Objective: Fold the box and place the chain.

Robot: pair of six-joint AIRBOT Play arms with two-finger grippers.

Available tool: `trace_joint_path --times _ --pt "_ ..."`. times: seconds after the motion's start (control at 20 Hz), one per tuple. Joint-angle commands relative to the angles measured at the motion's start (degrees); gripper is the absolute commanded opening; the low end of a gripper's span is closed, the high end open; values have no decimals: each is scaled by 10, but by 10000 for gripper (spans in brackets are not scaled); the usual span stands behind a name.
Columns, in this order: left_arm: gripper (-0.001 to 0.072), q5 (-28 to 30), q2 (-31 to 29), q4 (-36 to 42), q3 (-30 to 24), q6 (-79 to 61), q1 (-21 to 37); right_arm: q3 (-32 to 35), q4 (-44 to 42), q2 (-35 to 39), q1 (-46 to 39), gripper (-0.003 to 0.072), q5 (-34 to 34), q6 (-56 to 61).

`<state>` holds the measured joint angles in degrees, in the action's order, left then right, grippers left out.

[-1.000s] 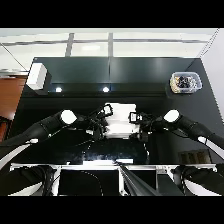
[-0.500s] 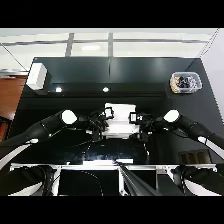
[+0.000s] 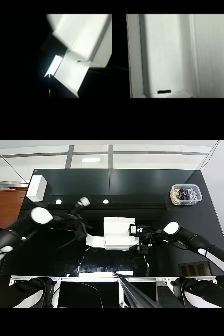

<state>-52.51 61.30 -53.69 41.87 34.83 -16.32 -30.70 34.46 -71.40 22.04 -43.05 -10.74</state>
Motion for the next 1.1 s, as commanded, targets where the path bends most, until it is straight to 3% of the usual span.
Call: trace_joint_path --times 0.0,0.15,0.35,0.5,0.7,0.9,1.05 --pt "26 -85 -32 -36 8 224 134 0 1 0 0 475 1 0" --pt "27 -97 -8 -32 -21 453 222 0 1 0 0 475 1 0" --pt "26 -158 72 94 -88 373 232 0 1 0 0 475 1 0" --pt "26 -144 127 124 -99 363 182 0 1 0 0 475 1 0" --pt "26 -52 167 169 -96 373 74 0 1 0 0 475 1 0" --pt "26 -42 188 171 -64 373 4 0 1 0 0 475 2 0" --pt "26 -55 188 171 -39 356 3 0 1 0 0 475 2 0"
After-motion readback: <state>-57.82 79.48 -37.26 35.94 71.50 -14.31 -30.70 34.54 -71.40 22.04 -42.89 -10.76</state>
